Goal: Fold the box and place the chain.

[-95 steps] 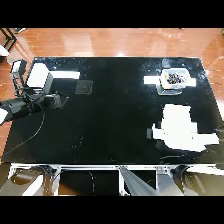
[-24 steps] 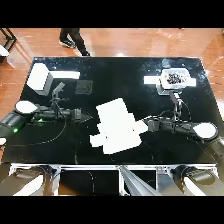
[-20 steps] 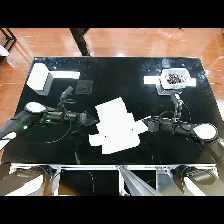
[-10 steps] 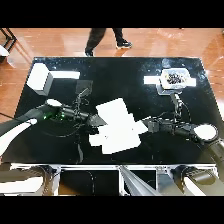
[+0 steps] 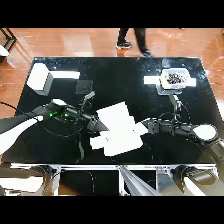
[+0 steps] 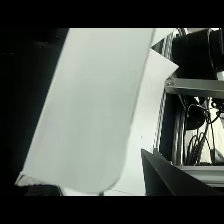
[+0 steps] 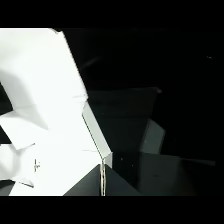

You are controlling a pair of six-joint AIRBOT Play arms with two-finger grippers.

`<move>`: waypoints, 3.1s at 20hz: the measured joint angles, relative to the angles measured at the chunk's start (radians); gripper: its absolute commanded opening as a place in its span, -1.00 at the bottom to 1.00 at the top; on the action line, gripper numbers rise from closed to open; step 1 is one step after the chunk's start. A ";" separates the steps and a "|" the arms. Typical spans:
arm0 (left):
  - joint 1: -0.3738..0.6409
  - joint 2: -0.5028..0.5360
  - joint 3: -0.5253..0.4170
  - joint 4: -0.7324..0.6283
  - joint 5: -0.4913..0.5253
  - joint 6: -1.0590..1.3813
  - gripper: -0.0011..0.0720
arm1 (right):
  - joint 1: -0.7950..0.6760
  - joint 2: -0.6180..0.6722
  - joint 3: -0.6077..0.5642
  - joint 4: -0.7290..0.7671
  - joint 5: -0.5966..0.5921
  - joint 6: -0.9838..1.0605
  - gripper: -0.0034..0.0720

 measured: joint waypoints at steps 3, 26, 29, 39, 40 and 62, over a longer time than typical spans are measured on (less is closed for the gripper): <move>-0.026 -0.003 0.001 0.006 0.009 0.024 0.40 | 0.000 0.000 0.000 -0.005 0.010 0.000 -0.85; -0.172 0.124 0.160 0.481 0.117 0.067 -0.91 | 0.007 0.000 0.108 -0.274 -0.019 -0.240 0.94; -0.208 0.169 0.158 0.523 0.252 0.097 -0.91 | 0.029 -0.001 0.119 -0.351 0.125 -0.380 0.94; -0.224 0.172 0.131 0.487 0.328 0.199 -0.91 | 0.144 -0.005 0.105 -0.375 0.195 -0.532 0.94; -0.225 0.170 0.129 0.492 0.329 0.199 -0.91 | 0.161 -0.008 0.093 -0.374 0.172 -0.555 0.94; -0.226 0.141 0.123 0.541 0.323 0.199 -0.91 | 0.442 -0.164 0.030 -0.331 -0.113 -0.767 0.94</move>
